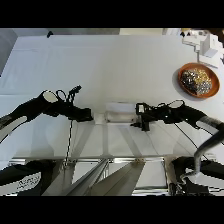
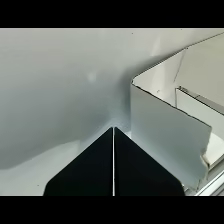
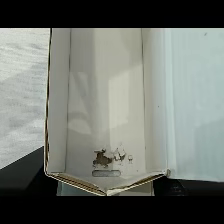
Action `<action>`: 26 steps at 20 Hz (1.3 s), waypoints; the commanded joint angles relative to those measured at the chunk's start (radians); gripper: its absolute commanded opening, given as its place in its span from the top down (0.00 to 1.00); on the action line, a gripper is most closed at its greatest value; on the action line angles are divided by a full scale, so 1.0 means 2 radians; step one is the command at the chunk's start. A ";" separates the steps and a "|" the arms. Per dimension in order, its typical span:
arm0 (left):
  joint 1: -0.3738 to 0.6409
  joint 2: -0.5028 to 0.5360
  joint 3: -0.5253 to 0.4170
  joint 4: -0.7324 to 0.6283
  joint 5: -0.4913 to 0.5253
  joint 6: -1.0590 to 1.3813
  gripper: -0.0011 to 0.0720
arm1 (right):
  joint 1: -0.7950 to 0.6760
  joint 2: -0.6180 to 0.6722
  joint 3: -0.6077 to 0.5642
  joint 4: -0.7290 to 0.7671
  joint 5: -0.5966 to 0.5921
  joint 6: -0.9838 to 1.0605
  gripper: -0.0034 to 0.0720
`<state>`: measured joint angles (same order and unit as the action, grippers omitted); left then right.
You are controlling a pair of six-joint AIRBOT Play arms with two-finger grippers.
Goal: Fold the box and place the chain.
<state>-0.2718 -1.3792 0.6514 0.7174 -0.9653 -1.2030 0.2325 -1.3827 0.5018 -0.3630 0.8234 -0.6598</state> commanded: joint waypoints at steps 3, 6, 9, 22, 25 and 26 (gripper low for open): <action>-0.011 -0.004 0.001 -0.029 0.006 0.016 0.98 | 0.000 0.000 0.000 0.000 0.000 0.000 0.48; -0.012 -0.003 0.001 -0.037 0.006 0.019 0.98 | 0.000 0.000 0.000 0.000 0.000 0.000 0.48; -0.021 0.008 0.003 -0.068 0.007 0.044 0.98 | 0.000 0.000 0.000 0.000 0.000 0.000 0.48; -0.058 0.037 0.003 -0.119 0.026 0.051 0.47 | 0.000 0.000 0.000 0.000 0.000 0.000 0.48; -0.059 0.037 0.003 -0.119 0.026 0.051 0.47 | 0.000 0.000 0.000 0.000 0.000 0.000 0.48; -0.062 0.037 0.003 -0.119 0.027 0.048 0.43 | 0.000 0.000 0.000 0.000 0.000 0.000 0.48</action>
